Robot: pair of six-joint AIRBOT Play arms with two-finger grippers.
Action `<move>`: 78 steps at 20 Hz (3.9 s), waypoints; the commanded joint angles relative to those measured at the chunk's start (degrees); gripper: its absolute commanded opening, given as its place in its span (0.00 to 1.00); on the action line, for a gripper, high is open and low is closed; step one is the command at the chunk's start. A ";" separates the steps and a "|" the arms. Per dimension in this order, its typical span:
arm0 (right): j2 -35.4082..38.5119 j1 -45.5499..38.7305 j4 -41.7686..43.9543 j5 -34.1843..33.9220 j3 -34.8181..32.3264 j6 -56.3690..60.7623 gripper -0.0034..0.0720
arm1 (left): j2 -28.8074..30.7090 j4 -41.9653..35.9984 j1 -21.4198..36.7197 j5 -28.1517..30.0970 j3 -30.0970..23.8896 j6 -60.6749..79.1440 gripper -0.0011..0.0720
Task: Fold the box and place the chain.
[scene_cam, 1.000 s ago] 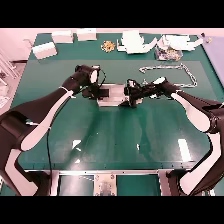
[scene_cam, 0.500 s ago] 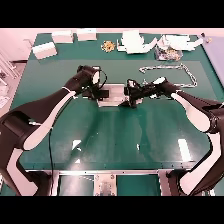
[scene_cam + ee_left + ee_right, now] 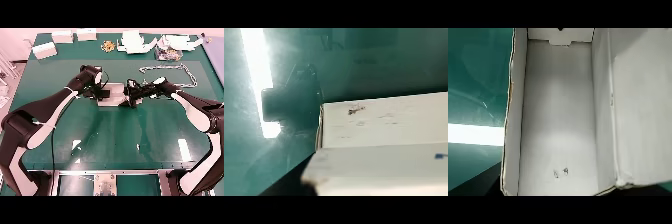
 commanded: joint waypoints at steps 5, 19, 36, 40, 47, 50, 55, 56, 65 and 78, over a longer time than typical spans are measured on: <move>0.02 -0.02 -0.04 0.02 0.00 0.00 0.81 | -0.50 0.13 -0.02 -0.61 0.44 0.39 0.04; 0.02 -0.02 -0.04 0.02 0.00 0.00 0.81 | -0.33 -1.57 0.04 -2.21 2.47 1.29 0.49; 0.02 -0.02 -0.07 0.02 0.00 0.00 0.81 | 8.61 -19.74 10.27 -17.66 5.33 43.39 0.53; 0.02 -0.02 -0.04 0.00 0.00 0.00 0.81 | 8.37 -20.92 13.31 -12.87 2.12 62.25 0.53; 0.02 0.00 -0.04 0.02 0.00 0.00 0.81 | 8.33 -41.81 22.38 -15.78 -6.54 98.99 0.49; 0.02 -0.02 -0.04 0.00 0.00 0.00 0.81 | 8.33 -43.25 23.21 -9.53 -11.91 110.51 0.92; 0.02 0.00 -0.04 0.00 0.00 0.00 0.81 | 8.15 -45.11 24.81 0.13 -18.10 126.75 1.00; 0.02 0.00 -0.04 0.00 0.00 0.00 0.81 | 8.13 -46.82 25.55 1.66 -19.04 130.11 1.00; 0.02 0.00 -0.07 0.00 0.00 0.00 0.81 | 0.46 -62.31 26.58 5.79 -19.45 145.81 1.00; 0.02 0.00 -0.04 0.02 0.00 0.00 0.81 | -1.09 -67.95 25.68 4.09 -19.45 147.16 1.00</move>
